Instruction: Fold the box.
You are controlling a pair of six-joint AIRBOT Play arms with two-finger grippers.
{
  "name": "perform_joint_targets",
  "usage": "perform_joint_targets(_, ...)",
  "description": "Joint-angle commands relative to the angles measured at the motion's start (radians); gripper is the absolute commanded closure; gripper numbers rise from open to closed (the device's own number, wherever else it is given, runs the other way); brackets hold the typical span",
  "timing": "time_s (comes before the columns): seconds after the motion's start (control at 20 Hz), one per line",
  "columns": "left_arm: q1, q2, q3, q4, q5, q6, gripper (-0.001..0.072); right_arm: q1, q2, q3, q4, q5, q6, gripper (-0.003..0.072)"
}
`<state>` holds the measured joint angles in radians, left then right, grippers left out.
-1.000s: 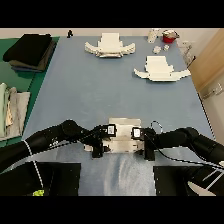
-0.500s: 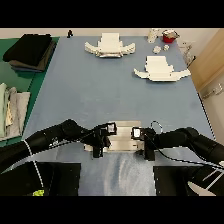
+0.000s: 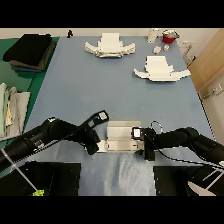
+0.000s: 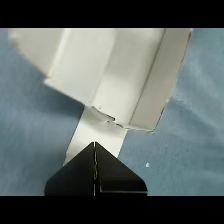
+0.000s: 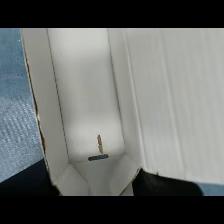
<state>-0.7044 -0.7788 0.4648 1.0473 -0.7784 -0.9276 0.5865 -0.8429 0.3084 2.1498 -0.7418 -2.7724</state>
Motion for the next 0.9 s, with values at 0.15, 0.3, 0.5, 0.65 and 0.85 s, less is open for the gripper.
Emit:
perform_joint_targets(0.15,0.335,0.195,0.006,0.267,-0.252,-0.646,0.0697,0.001,0.001,0.0,0.0,0.0,0.0,0.0182)
perform_joint_targets(0.3,0.575,0.164,-0.031,0.143,-0.343,-0.593,0.0697,0.001,0.001,0.0,0.0,0.0,0.0,0.0182)
perform_joint_targets(0.5,0.695,0.091,-0.128,-0.185,-0.346,-0.378,0.0697,0.001,0.001,0.0,0.0,0.0,0.0,0.0182)
perform_joint_targets(0.65,0.652,0.031,-0.203,-0.216,-0.286,-0.377,0.0697,0.001,0.001,0.0,0.0,0.0,0.0,0.0182)
perform_joint_targets(0.85,0.518,-0.008,-0.235,-0.349,-0.175,-0.333,0.0698,0.001,0.001,0.0,0.0,0.0,0.0,0.0182)
